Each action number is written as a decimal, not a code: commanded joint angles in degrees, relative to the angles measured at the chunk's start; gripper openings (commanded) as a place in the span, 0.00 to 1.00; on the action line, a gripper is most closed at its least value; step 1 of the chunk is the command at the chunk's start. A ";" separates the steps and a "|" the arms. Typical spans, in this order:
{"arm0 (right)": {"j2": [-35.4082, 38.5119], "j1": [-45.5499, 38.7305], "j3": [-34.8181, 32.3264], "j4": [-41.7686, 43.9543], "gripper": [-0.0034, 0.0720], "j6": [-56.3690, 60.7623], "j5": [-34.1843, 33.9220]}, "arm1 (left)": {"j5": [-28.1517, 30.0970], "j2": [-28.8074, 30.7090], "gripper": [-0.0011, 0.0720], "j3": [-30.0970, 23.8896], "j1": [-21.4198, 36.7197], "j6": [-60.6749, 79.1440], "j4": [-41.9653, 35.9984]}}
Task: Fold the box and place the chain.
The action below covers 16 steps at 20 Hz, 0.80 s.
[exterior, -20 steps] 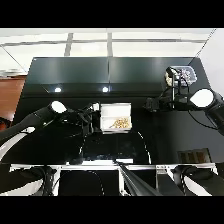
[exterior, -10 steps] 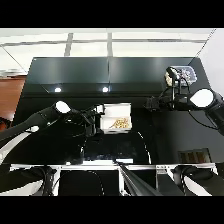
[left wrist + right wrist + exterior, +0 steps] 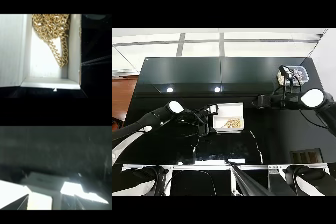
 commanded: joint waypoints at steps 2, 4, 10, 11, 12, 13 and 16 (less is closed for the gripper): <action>-6.19 3.10 1.09 9.40 0.91 -3.23 -13.49 | 0.00 -0.02 0.46 0.04 -0.20 0.00 0.02; -10.54 5.42 3.23 12.68 0.91 -8.66 -13.38 | 0.00 -0.02 0.46 0.04 -0.20 -0.02 0.02; -11.50 6.40 8.92 12.61 0.86 -43.82 6.62 | 0.15 -0.02 0.46 0.04 -0.20 -0.02 0.02; -11.50 6.43 9.35 12.61 0.86 -45.75 9.27 | 0.17 -0.02 0.47 0.04 -0.20 -0.02 0.02; -11.52 6.54 9.35 12.59 0.86 -47.80 11.30 | 0.17 -0.02 0.47 0.04 -0.20 -0.02 0.02; -11.54 6.84 9.31 11.37 0.86 -50.12 13.00 | 0.17 -0.02 0.46 0.04 -0.20 -0.02 0.02; -11.67 8.96 9.29 5.60 0.86 -56.15 15.69 | 0.20 -0.02 0.47 0.04 -0.20 0.00 0.04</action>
